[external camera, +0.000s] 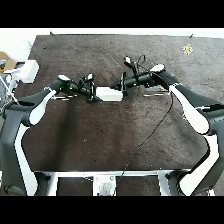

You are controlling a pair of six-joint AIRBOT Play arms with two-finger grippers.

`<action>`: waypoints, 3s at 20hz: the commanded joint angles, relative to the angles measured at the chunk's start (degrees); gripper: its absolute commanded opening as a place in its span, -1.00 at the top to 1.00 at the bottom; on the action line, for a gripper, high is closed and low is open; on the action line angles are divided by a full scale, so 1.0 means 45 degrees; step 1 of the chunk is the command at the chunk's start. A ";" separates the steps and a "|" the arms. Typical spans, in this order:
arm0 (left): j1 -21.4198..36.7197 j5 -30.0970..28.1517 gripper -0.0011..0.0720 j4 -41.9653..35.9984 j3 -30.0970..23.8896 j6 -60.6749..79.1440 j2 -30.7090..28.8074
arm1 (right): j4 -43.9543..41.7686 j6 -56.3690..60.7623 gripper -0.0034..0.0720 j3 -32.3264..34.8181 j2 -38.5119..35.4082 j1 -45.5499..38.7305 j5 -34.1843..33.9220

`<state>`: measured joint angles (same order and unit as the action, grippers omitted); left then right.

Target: Fold the box and place the chain.

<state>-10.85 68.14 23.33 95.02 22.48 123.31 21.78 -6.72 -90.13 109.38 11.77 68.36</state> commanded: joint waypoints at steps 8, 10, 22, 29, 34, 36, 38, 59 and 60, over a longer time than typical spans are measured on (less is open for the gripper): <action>-0.0010 0.0000 0.04 -0.0005 0.0005 0.0010 -0.0005 | 0.3351 0.1880 0.91 -0.0010 0.0962 0.0461 -0.0869; -0.0010 -0.0005 0.04 0.0000 0.0005 0.0010 -0.0005 | 0.3298 0.1642 0.91 -0.0019 0.0792 0.0457 -0.0865; -0.0010 -0.0034 0.04 -0.0053 0.0005 0.0010 -0.0005 | 0.0058 0.3152 0.92 0.3186 -0.6071 -0.0559 -0.4027; -0.0010 -0.0005 0.04 -0.0481 0.0005 0.0010 -0.0005 | 0.0049 0.3900 0.91 1.1613 -1.4693 -0.1098 -1.1244; -0.0010 -0.0005 0.04 -0.0495 0.0005 0.0010 -0.0005 | 0.0053 0.4454 0.91 1.7063 -2.0380 -0.1098 -1.3833; -0.0010 0.0000 0.04 -0.0520 0.0005 0.0010 -0.0005 | 0.0058 0.4605 0.91 1.8617 -2.1983 -0.1098 -1.4056; -0.0010 -0.0005 0.04 -0.0525 0.0005 0.0010 -0.0005 | 0.0058 0.4605 0.91 1.9598 -2.3003 -0.1098 -1.4056; 0.3317 -0.7261 0.96 0.3555 -0.3793 -1.2585 -1.1166 | 0.0209 0.4600 0.91 2.0002 -2.3528 -0.1098 -1.4066; 0.4153 -0.7271 0.96 0.3832 -0.4673 -1.3041 -1.1880 | 0.0209 0.4600 0.91 2.0002 -2.3528 -0.1098 -1.4066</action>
<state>0.54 39.66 36.21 82.41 -26.52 79.64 22.74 13.96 -0.14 3.51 6.81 5.06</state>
